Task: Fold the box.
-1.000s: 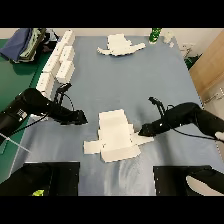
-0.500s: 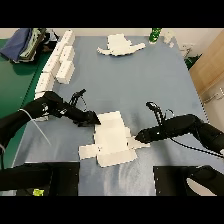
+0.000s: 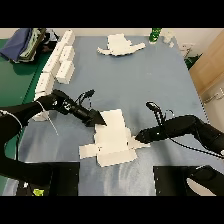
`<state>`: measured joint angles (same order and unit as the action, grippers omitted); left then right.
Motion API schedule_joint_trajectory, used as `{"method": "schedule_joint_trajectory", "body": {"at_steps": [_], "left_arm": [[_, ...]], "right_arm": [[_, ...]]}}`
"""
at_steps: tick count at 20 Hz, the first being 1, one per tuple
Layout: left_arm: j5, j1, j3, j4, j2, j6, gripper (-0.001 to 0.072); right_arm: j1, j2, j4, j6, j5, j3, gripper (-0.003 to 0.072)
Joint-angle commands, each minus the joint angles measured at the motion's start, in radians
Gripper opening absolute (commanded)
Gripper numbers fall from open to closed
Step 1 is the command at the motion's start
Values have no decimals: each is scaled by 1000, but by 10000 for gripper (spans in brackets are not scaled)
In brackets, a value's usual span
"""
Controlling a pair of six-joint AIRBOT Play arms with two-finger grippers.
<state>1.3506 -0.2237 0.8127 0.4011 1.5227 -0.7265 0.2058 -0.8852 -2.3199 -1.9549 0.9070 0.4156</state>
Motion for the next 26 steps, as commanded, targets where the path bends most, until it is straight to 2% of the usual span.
{"method": "schedule_joint_trajectory", "body": {"at_steps": [1, 2, 3, 9, 10, 11, 14, 16, 17, 18, 19, 23, 24, 26], "left_arm": [[91, 1, 13, -12, 18, 59, 460], [97, 1, 13, -11, 18, 87, 252], [106, 1, 13, -11, 18, 111, 176], [95, 0, 13, 29, 18, 115, 177], [85, 0, 13, 29, 18, 127, 117], [78, 0, 13, 26, 18, 189, 15], [70, -1, 28, 25, 17, 269, 14], [69, -1, 61, 25, 14, 338, 14], [62, -1, 85, 19, 6, 394, 13], [38, -2, 105, 12, -10, 440, 13], [-2, -2, 123, 10, -34, 480, 14], [-133, -41, 144, 28, -137, 624, 14], [-164, -66, 144, 47, -155, 654, 13], [-225, -129, 141, 77, -183, 695, 13]], "right_arm": [[0, 1, 9, 1, -2, 0, 4], [0, 1, 9, 1, -2, 0, 4], [0, 1, 9, 1, -2, 0, 3], [0, 1, 9, 1, -9, 0, 4], [0, 1, 9, 1, -10, 0, 4], [0, 1, 9, 1, -11, 0, 4], [0, 1, 20, 0, -18, 0, 12], [0, 1, 89, 0, -39, 13, 12], [0, 1, 154, 2, -47, 29, 96], [0, 1, 223, 9, -60, 50, 372], [-1, 1, 306, 57, -70, 79, 494], [-47, 1, 710, 442, -69, 219, 493], [-70, 1, 760, 516, -64, 246, 491], [-119, 2, 765, 579, -57, 292, 481]]}}
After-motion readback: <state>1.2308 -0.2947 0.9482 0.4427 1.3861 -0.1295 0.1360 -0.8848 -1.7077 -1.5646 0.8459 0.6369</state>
